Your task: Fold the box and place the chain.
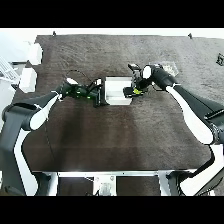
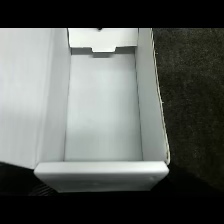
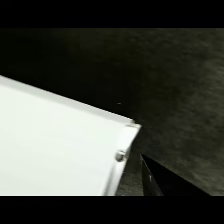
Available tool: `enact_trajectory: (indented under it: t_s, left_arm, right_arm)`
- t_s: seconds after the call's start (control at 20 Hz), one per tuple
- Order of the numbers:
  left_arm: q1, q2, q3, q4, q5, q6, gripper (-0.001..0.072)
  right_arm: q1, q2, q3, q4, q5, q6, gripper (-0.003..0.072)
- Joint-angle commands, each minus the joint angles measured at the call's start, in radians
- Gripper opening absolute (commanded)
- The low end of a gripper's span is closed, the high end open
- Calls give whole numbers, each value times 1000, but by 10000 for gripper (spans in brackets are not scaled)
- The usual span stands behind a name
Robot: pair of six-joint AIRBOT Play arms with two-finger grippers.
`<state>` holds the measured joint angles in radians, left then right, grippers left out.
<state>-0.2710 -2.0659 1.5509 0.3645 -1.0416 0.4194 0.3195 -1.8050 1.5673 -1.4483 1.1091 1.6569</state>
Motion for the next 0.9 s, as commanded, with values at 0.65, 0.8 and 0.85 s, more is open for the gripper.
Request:
enact_trajectory:
  t_s: [0.65,0.8,0.85]
  left_arm:
    - [1,1,0,0,1,0,527]
    - [1,1,0,0,1,0,527]
    - [1,1,0,0,1,0,527]
  right_arm:
    - [72,-13,9,-169,-20,308,347]
    - [73,-28,9,-167,-16,335,304]
    - [73,-31,9,-168,-16,345,288]
